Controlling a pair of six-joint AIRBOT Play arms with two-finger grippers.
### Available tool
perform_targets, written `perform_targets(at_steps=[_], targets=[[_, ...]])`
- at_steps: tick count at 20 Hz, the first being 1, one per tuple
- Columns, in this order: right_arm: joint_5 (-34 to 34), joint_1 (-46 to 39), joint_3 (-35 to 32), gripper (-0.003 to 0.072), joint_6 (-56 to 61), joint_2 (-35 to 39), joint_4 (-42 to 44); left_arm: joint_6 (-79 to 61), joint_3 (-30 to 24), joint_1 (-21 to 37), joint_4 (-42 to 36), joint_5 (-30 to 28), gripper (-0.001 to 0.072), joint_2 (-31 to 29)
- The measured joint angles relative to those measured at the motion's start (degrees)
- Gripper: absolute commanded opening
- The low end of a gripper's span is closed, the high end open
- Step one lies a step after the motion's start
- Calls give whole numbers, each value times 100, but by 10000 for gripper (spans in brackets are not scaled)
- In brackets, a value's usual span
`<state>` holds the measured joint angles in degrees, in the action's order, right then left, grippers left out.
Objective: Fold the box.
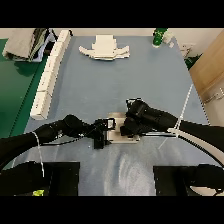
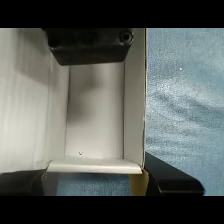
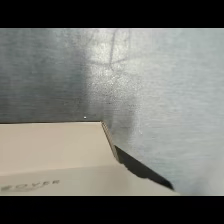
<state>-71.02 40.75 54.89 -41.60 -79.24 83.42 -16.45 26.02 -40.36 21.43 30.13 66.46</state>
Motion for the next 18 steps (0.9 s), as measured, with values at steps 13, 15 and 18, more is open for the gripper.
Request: perform_targets(at_steps=[13, 15, 18], targets=[[-48, 37, 24, 559, 136, 7, 42, -22, 0, 0, -4, -7, 393, 0], [-151, 35, 22, 557, 127, 133, 79, -17, 0, 0, -4, -4, 393, 0], [-343, 33, 24, 557, 111, 459, 79, -9, 0, 0, -2, -2, 393, 0]])
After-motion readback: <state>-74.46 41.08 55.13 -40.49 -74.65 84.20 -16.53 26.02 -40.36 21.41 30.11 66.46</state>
